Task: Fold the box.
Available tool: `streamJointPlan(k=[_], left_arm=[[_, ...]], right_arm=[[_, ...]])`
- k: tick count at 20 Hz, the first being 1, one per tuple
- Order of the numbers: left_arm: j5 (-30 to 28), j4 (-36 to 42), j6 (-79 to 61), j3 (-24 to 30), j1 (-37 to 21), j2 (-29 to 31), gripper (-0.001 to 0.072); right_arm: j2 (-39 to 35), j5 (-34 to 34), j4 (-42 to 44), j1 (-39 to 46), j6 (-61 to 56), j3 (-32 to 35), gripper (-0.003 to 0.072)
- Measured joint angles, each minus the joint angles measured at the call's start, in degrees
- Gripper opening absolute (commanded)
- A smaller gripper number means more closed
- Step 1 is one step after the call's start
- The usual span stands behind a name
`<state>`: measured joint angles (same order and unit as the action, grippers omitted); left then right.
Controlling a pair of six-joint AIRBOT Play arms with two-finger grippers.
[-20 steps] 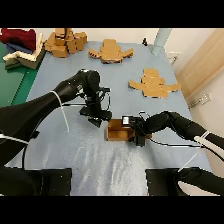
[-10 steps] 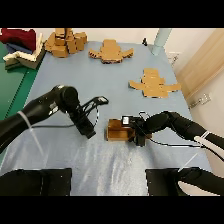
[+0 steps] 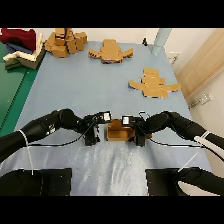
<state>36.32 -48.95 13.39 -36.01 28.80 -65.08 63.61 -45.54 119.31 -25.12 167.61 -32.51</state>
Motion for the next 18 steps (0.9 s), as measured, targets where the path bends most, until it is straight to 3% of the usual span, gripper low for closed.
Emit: streamJointPlan(k=[7, 18], left_arm=[[-6.4, 15.0, -17.9, 2.8, 0.9, -2.3, 0.0697], [-4.4, 19.2, -21.8, -0.2, 1.1, -6.5, 0.0703]], right_arm=[[0.0, 0.0, 0.0, 0.0, 0.0, 0.0, 0.0497], [0.0, 0.0, 0.0, 0.0, 0.0, 0.0, 0.0497]])
